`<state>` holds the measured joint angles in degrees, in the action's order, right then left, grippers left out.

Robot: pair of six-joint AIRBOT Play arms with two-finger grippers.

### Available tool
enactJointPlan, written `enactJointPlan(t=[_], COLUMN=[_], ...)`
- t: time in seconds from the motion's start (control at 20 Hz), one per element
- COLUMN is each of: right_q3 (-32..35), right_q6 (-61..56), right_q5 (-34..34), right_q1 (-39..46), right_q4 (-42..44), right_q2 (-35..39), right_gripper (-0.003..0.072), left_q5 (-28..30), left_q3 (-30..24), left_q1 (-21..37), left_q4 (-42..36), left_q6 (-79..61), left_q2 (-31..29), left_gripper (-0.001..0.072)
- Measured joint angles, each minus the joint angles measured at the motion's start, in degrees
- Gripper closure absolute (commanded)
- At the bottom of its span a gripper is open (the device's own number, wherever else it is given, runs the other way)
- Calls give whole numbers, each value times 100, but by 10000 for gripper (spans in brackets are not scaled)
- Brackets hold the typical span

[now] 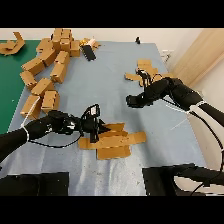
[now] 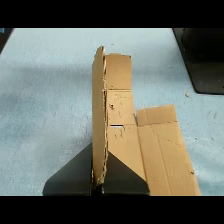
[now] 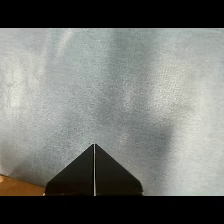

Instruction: Fold the box.

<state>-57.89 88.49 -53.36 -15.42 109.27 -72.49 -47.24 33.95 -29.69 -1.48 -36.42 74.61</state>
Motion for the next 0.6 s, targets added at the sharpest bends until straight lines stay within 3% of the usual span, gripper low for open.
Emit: enactJointPlan(t=[0.6], right_q3=[0], right_q6=[446], right_q5=[-120], right_q1=[-7], right_q4=[-44], right_q2=[13], right_gripper=[687], left_q5=[48], left_q3=[0], left_q1=[2], left_q4=[57], left_q6=[245], left_q2=[0], left_gripper=[694])
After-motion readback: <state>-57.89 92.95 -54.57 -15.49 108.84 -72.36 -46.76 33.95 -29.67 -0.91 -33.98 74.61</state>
